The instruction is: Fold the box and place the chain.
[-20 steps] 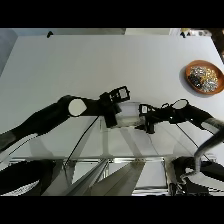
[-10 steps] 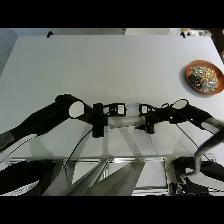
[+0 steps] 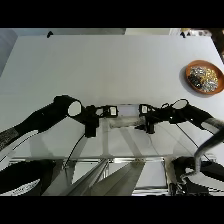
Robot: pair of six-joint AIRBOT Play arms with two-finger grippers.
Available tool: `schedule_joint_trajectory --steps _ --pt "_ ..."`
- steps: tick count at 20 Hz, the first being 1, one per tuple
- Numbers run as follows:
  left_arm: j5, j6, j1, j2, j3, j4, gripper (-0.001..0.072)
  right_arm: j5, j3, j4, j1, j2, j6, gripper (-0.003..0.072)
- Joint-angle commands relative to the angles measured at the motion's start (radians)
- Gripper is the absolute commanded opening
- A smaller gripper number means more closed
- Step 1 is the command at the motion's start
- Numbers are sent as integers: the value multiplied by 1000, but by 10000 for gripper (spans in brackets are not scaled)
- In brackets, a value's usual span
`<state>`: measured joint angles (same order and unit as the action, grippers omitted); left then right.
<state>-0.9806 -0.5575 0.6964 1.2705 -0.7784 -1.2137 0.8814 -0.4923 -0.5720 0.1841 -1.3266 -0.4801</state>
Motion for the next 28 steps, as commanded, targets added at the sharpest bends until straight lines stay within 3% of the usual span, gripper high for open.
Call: schedule_joint_trajectory --steps 1,9,16,28 --pt "27 185 -16 -9 27 22 276 0 -1 0 0 1 0 275" --pt "231 313 -17 -8 27 107 281 1 -1 0 0 1 0 275" --pt "215 378 4 48 27 151 273 1 -1 0 0 1 0 275" --pt "252 378 50 50 27 212 269 1 -1 0 0 1 0 275"
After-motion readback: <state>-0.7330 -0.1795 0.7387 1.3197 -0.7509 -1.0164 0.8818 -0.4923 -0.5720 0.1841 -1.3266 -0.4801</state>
